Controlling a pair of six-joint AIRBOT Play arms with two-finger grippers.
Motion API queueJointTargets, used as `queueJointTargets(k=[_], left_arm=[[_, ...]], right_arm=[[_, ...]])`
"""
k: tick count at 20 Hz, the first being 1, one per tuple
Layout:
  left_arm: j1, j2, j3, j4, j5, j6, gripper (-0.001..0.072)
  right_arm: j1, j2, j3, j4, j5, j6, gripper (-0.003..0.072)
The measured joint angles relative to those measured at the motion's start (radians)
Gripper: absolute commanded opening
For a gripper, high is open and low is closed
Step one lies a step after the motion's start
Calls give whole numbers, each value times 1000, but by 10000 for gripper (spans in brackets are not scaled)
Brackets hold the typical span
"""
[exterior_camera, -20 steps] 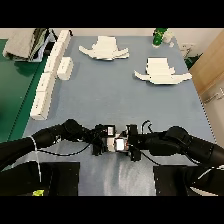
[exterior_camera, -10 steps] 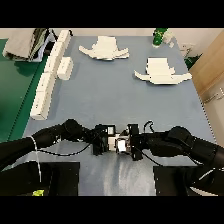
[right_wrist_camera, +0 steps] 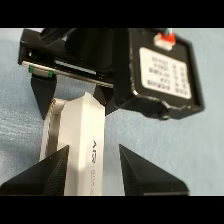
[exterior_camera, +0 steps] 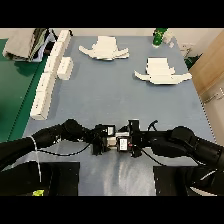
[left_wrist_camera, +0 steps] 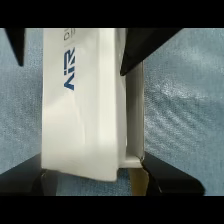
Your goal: Fold the box.
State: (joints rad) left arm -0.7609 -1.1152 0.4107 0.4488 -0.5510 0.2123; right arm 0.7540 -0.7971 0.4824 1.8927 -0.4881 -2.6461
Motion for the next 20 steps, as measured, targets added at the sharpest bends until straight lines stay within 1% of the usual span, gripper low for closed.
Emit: queueJointTargets(k=[3,5,7,8,9,10,11,20], left_arm=[[0,0,0,0,0,0,452],[0,0,0,0,0,0,452],[0,0,0,0,0,0,452],[0,0,0,0,0,-1,452],[0,0,0,0,0,-1,452],[0,0,0,0,0,-1,452],[0,0,0,0,0,-1,452],[0,0,0,0,-1,-2,452]], right_arm=[[0,1,0,0,5,0,475],[0,1,0,0,8,0,425],[0,0,0,2,8,0,423],[0,0,0,3,8,0,403],[0,-1,0,6,8,0,402],[0,-1,0,9,8,0,371],[0,-2,-1,12,6,0,323],[0,-32,-2,70,-54,1,316]])
